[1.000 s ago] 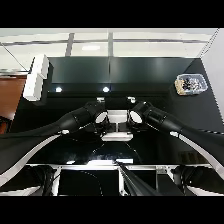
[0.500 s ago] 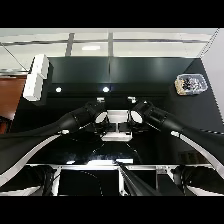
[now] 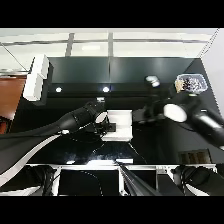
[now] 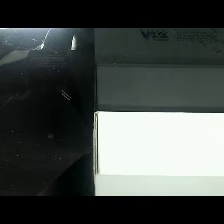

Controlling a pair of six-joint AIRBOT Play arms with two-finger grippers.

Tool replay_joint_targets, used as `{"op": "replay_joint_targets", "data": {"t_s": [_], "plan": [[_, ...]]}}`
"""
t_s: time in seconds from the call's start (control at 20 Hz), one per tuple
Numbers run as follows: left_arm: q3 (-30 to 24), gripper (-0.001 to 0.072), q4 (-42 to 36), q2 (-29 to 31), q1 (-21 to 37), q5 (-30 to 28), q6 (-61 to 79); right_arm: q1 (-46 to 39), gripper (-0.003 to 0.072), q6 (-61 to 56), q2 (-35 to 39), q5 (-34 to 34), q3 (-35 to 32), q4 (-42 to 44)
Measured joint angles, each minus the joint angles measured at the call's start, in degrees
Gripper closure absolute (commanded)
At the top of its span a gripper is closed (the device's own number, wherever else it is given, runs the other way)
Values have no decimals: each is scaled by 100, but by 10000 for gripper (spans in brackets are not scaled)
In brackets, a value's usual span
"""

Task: Fold the box and place the chain.

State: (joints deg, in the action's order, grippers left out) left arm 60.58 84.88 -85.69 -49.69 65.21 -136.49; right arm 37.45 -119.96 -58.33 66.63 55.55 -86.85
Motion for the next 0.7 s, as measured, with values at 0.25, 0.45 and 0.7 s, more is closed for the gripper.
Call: {"op": "replay_joint_targets", "data": {"t_s": [0.25, 0.45, 0.7], "plan": [[0, 680, -2, 0, -2, 0, -2, -1296, 406, 35, 551, -188, -131, -2157], [0, 680, -2, 0, -2, -4, -4, -3053, 407, -236, 269, -1403, -365, -2780], [0, 680, 7, 0, 0, -9, -2, -4752, -7, -111, -1084, -2245, 389, -1871]]}}
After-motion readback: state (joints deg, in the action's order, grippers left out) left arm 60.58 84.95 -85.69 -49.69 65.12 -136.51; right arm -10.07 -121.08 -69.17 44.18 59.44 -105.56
